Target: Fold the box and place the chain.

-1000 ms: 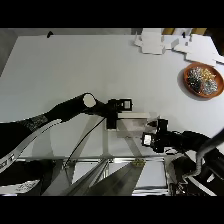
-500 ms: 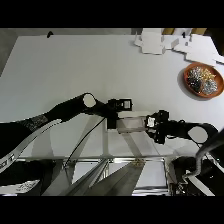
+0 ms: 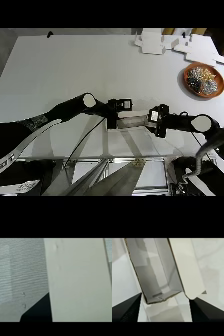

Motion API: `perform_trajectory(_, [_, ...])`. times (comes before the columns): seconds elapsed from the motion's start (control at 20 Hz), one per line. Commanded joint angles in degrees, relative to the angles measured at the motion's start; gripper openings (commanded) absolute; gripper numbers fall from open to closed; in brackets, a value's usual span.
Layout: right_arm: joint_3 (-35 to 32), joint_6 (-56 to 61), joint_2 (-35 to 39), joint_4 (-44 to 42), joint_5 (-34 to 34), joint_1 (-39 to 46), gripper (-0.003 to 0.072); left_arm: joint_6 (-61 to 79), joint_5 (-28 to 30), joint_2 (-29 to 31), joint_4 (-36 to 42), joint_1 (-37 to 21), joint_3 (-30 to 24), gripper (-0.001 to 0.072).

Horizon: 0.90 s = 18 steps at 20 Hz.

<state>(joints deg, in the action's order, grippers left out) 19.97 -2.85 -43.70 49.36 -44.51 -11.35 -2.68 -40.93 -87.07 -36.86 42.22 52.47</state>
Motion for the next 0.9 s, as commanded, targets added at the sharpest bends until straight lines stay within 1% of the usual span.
perform_trajectory(0.0, [0.11,-3.72,-0.24,-3.69,-1.16,2.21,0.0643,0.04,-0.04,0.00,0.00,0.02,0.02,0.0027])
perform_trajectory(0.15, [0.11,-5.33,-1.66,-5.31,-3.61,4.33,0.0642,0.04,-0.04,0.00,0.00,0.02,0.02,0.0027])
perform_trajectory(0.3, [0.11,-11.39,-6.23,-9.05,-5.75,4.46,0.0642,0.04,-0.04,0.00,0.00,0.02,0.02,0.0027])
perform_trajectory(0.5, [0.15,-17.42,-11.91,-13.05,-5.81,4.61,0.0642,0.04,-0.02,0.00,0.00,0.02,0.02,0.0027])
perform_trajectory(0.55, [0.15,-18.80,-13.33,-14.47,-6.71,5.22,0.0642,0.04,-0.04,0.00,0.00,0.02,0.02,0.0027])
perform_trajectory(0.65, [0.26,-20.85,-15.96,-14.71,-8.33,6.93,0.0642,0.04,-0.02,0.02,0.00,0.02,0.02,0.0027])
perform_trajectory(0.85, [0.26,-23.23,-18.51,-15.08,-8.59,9.29,0.0641,0.04,-0.04,0.02,0.00,0.02,0.02,0.0027])
